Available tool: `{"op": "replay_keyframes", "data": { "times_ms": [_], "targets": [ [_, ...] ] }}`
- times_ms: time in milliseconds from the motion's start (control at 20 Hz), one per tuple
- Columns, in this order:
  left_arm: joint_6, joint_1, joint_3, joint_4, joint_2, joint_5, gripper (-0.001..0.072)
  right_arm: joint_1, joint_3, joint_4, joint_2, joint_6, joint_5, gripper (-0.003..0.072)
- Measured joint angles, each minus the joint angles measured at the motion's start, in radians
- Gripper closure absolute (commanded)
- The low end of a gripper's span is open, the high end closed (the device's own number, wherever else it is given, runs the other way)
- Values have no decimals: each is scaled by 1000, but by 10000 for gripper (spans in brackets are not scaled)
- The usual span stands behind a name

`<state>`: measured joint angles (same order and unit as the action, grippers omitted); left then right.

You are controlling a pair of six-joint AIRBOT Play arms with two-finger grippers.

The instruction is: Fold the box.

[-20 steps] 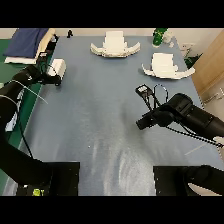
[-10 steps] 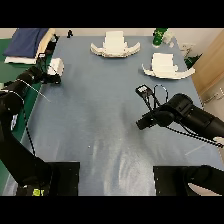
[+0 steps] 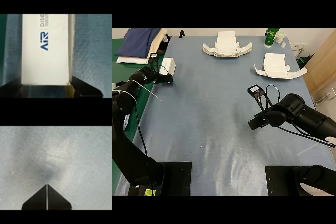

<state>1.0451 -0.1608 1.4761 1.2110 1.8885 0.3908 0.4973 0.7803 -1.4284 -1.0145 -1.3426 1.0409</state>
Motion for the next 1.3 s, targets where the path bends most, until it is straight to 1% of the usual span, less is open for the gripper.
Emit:
{"op": "replay_keyframes", "data": {
  "times_ms": [300, 450, 550, 650, 700, 750, 800, 850, 1000, 1150, 1200, 1300],
  "targets": [
    [1, -6, 1, 1, -8, 16, 38, 0, 0, 0, 0, 0, 0, 663],
    [-4, -26, 3, 18, -55, 105, 37, 0, 0, 0, 0, 0, 0, 663],
    [-3, -40, 7, 19, -110, 154, 38, 0, 0, 0, 0, 0, 0, 663],
    [-2, -57, 13, 35, -173, 236, 40, 0, 0, 0, 0, 0, 0, 663],
    [-1, -64, 18, 37, -210, 277, 73, 0, 0, 0, 0, 0, 0, 663],
    [1, -69, 22, 40, -243, 329, 259, 0, 0, 0, 0, 0, 0, 663],
    [10, -69, 25, 42, -279, 388, 562, 0, 0, 0, 0, 0, 0, 663],
    [23, -69, 28, 39, -315, 433, 695, 0, 0, 0, 0, 0, 0, 663],
    [56, -62, 32, 32, -415, 585, 696, 0, 0, 0, 0, 0, 0, 663],
    [78, -23, 19, -5, -512, 702, 697, 0, 0, 0, 0, 0, 0, 663],
    [88, -2, 5, -10, -549, 723, 697, 0, 0, 0, 0, 0, 0, 663],
    [116, 59, -61, -19, -632, 756, 697, 0, 0, 0, 0, 0, 0, 663]
  ]
}}
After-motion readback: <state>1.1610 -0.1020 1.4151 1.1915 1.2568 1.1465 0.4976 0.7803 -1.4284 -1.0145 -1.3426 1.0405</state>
